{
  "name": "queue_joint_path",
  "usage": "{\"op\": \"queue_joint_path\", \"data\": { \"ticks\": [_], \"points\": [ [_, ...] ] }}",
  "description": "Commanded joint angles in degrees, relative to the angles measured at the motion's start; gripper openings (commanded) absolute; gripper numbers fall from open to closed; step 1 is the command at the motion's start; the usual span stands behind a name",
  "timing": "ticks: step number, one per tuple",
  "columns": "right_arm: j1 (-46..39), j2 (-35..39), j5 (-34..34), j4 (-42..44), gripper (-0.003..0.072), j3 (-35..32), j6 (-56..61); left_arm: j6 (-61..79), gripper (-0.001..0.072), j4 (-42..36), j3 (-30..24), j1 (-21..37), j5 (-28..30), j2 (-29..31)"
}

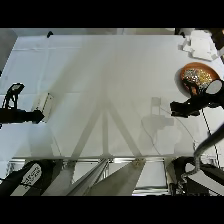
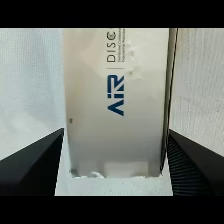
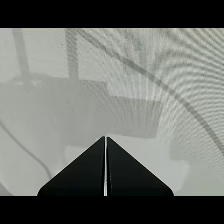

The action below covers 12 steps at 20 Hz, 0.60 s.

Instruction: Fold the box and place the chain.

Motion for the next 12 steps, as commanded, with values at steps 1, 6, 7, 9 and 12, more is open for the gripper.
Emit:
{"op": "queue_joint_path", "data": {
  "ticks": [1, 6, 7, 9, 12],
  "points": [
    [-0.04, -0.04, -0.98, 0.0, 0.0011, -0.02, 0.0, -0.04, 0.07, 0.09, -0.02, -0.02, 0.44, 2.91],
    [-0.04, -0.04, -1.11, -0.02, 0.0011, 0.0, 0.0, -0.07, 0.0698, -3.76, 0.0, -0.13, -1.25, 10.71],
    [-0.04, -0.04, -1.11, -0.02, 0.0011, 0.0, 0.0, -0.02, 0.0697, -6.49, 0.0, -0.13, -1.92, 12.48],
    [-0.04, -0.04, -1.11, -0.02, 0.0011, 0.0, 0.0, -0.02, 0.0696, -12.31, -0.02, -0.11, -4.33, 15.82],
    [-0.04, -0.04, -1.11, -0.02, 0.0011, 0.0, 0.0, -0.09, 0.0664, -13.97, -0.02, -0.11, -13.81, 18.6]
  ]
}}
